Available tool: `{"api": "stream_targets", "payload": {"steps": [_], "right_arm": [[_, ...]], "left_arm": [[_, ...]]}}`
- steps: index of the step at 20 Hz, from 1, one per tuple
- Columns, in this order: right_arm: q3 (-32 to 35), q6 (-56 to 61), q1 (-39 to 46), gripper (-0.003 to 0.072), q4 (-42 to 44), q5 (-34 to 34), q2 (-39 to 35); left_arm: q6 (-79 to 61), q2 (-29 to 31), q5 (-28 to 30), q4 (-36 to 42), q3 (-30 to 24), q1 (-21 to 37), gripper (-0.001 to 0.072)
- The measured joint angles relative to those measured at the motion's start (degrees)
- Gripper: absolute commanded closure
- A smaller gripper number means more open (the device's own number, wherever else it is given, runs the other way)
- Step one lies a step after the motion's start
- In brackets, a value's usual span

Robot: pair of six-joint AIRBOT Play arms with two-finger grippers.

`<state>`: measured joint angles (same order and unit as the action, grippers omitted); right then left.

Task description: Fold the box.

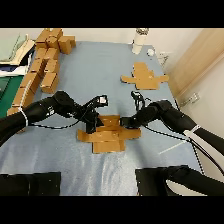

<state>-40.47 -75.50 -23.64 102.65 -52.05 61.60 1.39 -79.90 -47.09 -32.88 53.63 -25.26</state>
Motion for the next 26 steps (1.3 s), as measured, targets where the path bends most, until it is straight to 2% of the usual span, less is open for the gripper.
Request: {"api": "stream_targets", "payload": {"steps": [4,7,10,14,15,16,17,20,25,26], "right_arm": [[0.0,0.02,-0.15,0.0684,-2.01,-4.85,-3.48],[0.09,-0.7,-3.13,0.0684,-5.97,-8.59,-9.4],[1.77,-7.41,-10.03,0.0685,-9.81,-8.2,-15.52],[8.17,-18.93,-23.78,0.0682,-12.11,-3.69,-19.98],[9.9,-21.11,-27.71,0.0628,-12.79,-2.43,-20.2],[11.17,-22.77,-31.23,0.0337,-13.68,-1.4,-20.17],[12.22,-24.11,-34.71,0.0156,-14.99,-0.52,-19.89],[13.84,-26.45,-40.89,0.0144,-19.58,2.23,-18.12],[14.67,-27.65,-44.17,0.0149,-27.26,6.01,-13.11],[14.71,-27.71,-44.44,0.0184,-28.46,6.56,-12.07]], "left_arm": [[0.11,-0.09,-0.07,-0.09,0.0,-0.07,0.0695],[0.11,-0.09,-0.07,-0.11,0.0,-0.07,0.0695],[0.11,-0.09,-0.04,-0.17,0.0,-0.07,0.0695],[0.11,-0.09,-0.02,-0.22,0.0,-0.07,0.0695],[0.11,-0.09,0.0,-0.22,0.0,-0.07,0.0695],[0.11,-0.09,0.0,-0.24,0.0,-0.07,0.0695],[0.11,-0.09,0.0,-0.24,0.0,-0.07,0.0695],[0.11,-0.09,0.02,-0.24,0.0,-0.07,0.0695],[0.11,-0.09,0.07,-0.24,0.0,-0.07,0.0695],[0.11,-0.09,0.07,-0.24,0.0,-0.07,0.0695]]}}
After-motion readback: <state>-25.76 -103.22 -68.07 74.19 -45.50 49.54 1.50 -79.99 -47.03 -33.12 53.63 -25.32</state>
